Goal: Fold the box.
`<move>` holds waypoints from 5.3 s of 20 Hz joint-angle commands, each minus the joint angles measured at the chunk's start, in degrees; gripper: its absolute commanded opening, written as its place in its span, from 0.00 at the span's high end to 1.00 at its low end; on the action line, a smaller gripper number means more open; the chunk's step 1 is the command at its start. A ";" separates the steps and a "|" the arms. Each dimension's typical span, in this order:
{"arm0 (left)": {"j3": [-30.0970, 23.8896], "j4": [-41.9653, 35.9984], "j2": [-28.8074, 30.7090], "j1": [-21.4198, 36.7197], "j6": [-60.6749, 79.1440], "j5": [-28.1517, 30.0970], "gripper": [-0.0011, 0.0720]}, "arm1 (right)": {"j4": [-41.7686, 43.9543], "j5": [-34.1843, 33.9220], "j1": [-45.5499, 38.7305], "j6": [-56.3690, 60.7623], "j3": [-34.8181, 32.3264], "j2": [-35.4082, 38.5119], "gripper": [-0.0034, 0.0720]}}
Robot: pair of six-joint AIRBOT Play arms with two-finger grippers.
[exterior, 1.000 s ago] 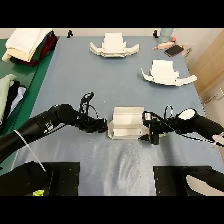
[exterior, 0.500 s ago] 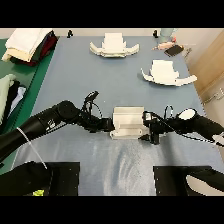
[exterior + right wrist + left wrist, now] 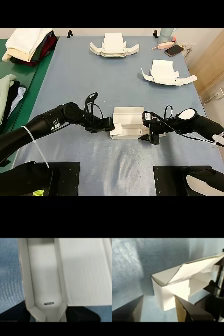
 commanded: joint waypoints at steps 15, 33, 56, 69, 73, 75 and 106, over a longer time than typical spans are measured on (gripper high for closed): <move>15.34 33.11 -12.63 -15.34 -39.45 -10.36 0.18 | 0.00 0.00 0.00 0.02 0.04 -0.04 0.27; 26.38 38.66 -23.67 -17.94 -42.47 -20.85 0.19 | 0.02 0.00 0.00 0.02 0.04 -0.04 0.27; 29.29 35.65 -22.73 -19.19 -43.34 -22.60 0.16 | 0.02 0.00 0.00 0.02 0.04 -0.04 0.27; 32.04 42.95 -9.42 -10.49 -31.15 -40.85 0.86 | 0.02 0.00 0.00 0.02 0.04 -0.04 0.27; 31.78 44.92 -9.25 -10.51 -13.44 -38.49 0.97 | 0.00 0.00 0.00 0.02 0.04 -0.04 0.27; 30.88 37.29 -8.22 -8.02 4.13 -36.24 0.97 | 0.02 0.00 0.00 0.02 0.04 -0.04 0.27; -5.09 -22.93 -8.07 4.46 108.65 4.15 0.03 | 0.02 0.00 0.00 0.02 0.04 -0.04 0.27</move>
